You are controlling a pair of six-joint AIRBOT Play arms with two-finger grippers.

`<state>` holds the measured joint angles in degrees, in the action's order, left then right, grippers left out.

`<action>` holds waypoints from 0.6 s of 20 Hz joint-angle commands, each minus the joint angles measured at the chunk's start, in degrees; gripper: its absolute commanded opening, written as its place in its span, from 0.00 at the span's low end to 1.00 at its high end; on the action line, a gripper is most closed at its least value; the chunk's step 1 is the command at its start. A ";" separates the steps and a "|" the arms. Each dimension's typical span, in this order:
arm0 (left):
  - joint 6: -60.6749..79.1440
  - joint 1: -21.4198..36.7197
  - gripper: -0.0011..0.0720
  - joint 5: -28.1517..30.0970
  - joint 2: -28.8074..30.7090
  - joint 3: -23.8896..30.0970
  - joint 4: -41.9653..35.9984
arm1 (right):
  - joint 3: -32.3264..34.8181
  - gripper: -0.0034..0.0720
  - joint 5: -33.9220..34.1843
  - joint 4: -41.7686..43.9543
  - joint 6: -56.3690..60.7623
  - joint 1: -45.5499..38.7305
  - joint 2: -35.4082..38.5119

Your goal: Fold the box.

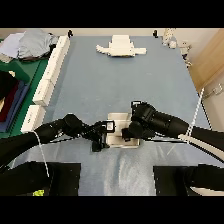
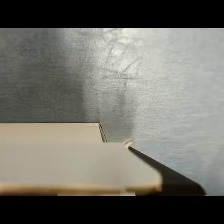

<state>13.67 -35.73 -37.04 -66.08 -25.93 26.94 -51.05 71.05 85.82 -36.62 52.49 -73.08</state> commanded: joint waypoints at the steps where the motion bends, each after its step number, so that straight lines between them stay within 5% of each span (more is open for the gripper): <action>1: 0.00 0.00 0.77 0.02 0.02 -0.02 0.00 | -1.16 0.85 1.79 0.07 -1.44 -0.02 0.66; 5: 0.00 0.00 0.77 0.02 0.02 -0.02 0.00 | -6.64 0.85 7.80 -1.75 -4.68 -0.04 4.00; 7: 0.00 0.00 0.77 0.02 0.02 -0.02 0.00 | -8.90 0.76 12.55 -5.66 -5.09 -0.42 6.45; 9: 0.00 0.00 0.77 0.02 0.02 -0.02 0.00 | -8.83 0.37 16.72 -10.40 -6.08 -2.93 8.46; 12: 0.00 0.00 0.77 0.00 0.02 -0.02 0.00 | -7.32 0.09 15.13 -7.26 -13.11 -14.19 8.63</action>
